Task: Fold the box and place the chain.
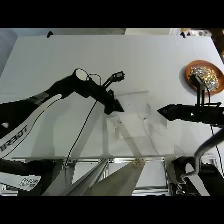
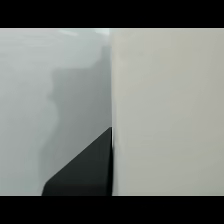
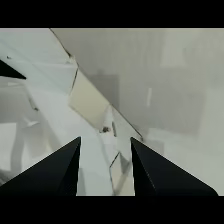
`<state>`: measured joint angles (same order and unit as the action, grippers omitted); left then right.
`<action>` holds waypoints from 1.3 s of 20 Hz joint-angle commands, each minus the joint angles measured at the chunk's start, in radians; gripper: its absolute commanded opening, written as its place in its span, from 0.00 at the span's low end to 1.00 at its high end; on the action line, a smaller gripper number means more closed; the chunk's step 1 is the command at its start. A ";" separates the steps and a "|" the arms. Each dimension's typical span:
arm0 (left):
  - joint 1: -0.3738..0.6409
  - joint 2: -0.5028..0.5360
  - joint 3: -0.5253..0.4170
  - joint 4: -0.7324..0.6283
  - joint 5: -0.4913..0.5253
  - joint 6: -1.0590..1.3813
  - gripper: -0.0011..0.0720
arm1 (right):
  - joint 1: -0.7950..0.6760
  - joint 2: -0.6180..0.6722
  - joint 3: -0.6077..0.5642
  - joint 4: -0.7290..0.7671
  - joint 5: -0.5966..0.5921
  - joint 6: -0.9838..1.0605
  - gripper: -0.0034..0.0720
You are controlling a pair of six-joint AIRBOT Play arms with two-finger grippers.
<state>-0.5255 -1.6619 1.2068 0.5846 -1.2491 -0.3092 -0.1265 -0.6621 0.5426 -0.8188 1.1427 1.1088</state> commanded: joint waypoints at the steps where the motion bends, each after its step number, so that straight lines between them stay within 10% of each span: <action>1: 0.000 0.084 0.000 0.224 -0.050 -0.101 0.02 | 0.001 0.048 0.036 0.040 0.028 -0.019 0.51; 10: -0.071 0.058 -0.015 0.190 0.180 0.032 0.01 | 0.001 0.080 0.036 -0.113 0.047 -0.018 0.50; 16: -0.137 0.243 -0.310 0.167 0.428 0.054 0.01 | 0.001 0.080 0.036 -0.150 0.045 -0.018 0.50; 26: -0.134 0.205 -0.353 -0.010 0.525 0.399 0.02 | 0.001 0.080 0.035 -0.154 0.029 -0.019 0.50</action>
<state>-0.6590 -1.4414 0.8604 0.6273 -0.7509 -0.0021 -0.1265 -0.5827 0.5777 -0.9703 1.1725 1.0897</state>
